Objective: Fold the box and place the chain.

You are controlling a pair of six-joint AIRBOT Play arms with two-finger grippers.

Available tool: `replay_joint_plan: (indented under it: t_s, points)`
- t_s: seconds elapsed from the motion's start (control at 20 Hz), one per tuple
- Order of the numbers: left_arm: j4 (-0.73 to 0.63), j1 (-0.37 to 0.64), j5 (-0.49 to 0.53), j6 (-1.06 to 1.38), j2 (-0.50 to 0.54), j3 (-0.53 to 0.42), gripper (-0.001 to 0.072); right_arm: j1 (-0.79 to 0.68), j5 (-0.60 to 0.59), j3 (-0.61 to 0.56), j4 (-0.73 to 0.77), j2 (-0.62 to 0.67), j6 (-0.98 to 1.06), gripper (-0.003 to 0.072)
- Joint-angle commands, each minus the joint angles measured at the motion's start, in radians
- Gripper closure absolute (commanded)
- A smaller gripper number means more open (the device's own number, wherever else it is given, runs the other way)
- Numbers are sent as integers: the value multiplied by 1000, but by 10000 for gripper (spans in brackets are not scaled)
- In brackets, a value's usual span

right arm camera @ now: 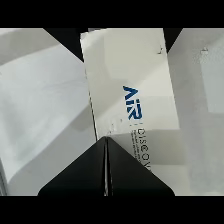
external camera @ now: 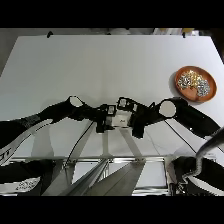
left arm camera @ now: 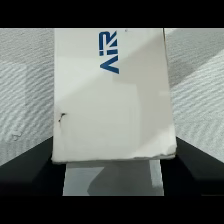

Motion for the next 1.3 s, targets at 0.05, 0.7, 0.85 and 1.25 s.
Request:
replay_joint_plan:
  t_s: [0.05,0.7,0.85,1.25]
  points:
    - [0,1,1,0,0,0,437,2,-30,-32,-3,-1,0,676]
    - [0,1,1,0,0,0,437,2,-48,-47,2,-1,9,676]
    - [0,1,1,0,0,0,437,2,-48,-47,9,0,34,676]
    - [0,1,1,0,0,0,437,-122,-67,-45,-1,205,188,675]
